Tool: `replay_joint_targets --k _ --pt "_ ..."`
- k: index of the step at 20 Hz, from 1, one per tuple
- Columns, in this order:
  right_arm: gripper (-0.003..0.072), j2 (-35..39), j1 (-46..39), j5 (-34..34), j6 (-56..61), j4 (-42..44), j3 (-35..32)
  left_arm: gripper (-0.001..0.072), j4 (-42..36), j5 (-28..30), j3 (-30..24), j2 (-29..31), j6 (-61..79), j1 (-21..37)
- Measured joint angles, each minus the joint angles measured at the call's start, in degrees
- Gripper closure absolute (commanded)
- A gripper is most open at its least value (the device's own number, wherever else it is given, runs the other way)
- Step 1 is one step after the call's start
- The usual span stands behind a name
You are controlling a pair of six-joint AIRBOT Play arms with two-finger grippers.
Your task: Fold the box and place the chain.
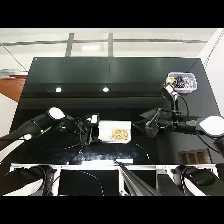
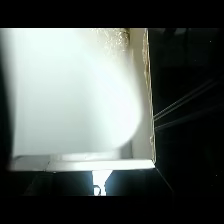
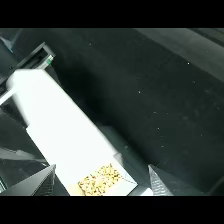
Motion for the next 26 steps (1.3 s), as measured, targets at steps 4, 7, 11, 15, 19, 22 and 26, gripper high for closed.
replay_joint_targets --k 4,7,11,15,19,22,26 --pt "-0.002 -1.1 0.0 -2.0 7.8 -9.5 4.9 0.0243 0.1 0.4 0.0 0.0 -0.3 -0.1" --pt "-0.0019 -7.0 0.9 -1.0 11.5 -15.1 11.5 0.0243 0.2 0.6 0.0 0.0 -0.5 -0.3" --pt "-0.0019 -17.2 5.1 -1.8 5.2 -12.6 17.0 0.0242 0.4 0.8 0.0 0.0 -0.6 -0.4" --pt "-0.0018 -22.4 8.3 0.6 -0.7 -10.8 18.6 0.0242 0.4 0.9 0.0 0.0 -0.7 -0.4" --pt "-0.0017 -24.0 10.6 5.7 -4.7 -12.3 19.0 0.0242 0.5 0.9 0.0 0.0 -0.7 -0.4" --pt "-0.0018 -24.4 11.3 8.5 -6.8 -12.9 18.9 0.0242 0.5 0.9 0.0 0.0 -0.7 -0.4" --pt "-0.0017 -24.6 11.7 9.3 -11.6 -12.2 16.5 0.0242 0.5 1.0 0.0 0.0 -0.7 -0.4"
